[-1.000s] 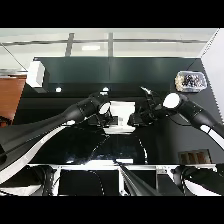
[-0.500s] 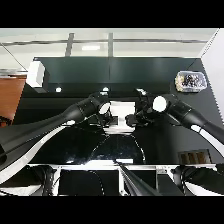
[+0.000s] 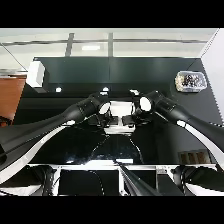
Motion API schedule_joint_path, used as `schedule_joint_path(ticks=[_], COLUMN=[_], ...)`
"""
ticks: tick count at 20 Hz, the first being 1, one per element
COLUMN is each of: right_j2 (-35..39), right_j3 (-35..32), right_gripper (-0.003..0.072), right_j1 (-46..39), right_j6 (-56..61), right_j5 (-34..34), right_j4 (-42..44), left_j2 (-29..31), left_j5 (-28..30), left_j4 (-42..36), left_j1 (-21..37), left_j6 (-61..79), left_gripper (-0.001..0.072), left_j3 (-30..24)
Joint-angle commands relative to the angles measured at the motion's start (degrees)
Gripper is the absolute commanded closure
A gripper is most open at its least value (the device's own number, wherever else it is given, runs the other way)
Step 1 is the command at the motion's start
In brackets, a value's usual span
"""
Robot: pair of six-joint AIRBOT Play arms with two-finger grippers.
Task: Fold the box and place the chain.
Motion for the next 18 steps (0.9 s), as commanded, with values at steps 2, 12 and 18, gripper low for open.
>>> schedule_joint_path(ticks=[2, 12, 18], right_j2=[-1.16, -1.18, -2.32], right_j3=[1.55, 2.38, 2.38], right_gripper=[0.0373, 0.0374, 0.0374], right_j1=[0.33, 0.33, 0.61], right_j6=[4.94, 6.73, 6.69], right_j5=[4.04, 4.46, 3.43], right_j4=[-3.45, -3.48, -3.61], left_j2=[-0.04, -0.04, -0.04], left_j5=[-0.04, -0.04, -0.04], left_j4=[0.04, 0.04, 0.04], left_j1=[0.02, 0.02, 0.02], left_j6=[0.04, 0.04, 0.04], left_gripper=[0.0679, 0.0679, 0.0679], left_j3=[-0.02, -0.02, -0.02])
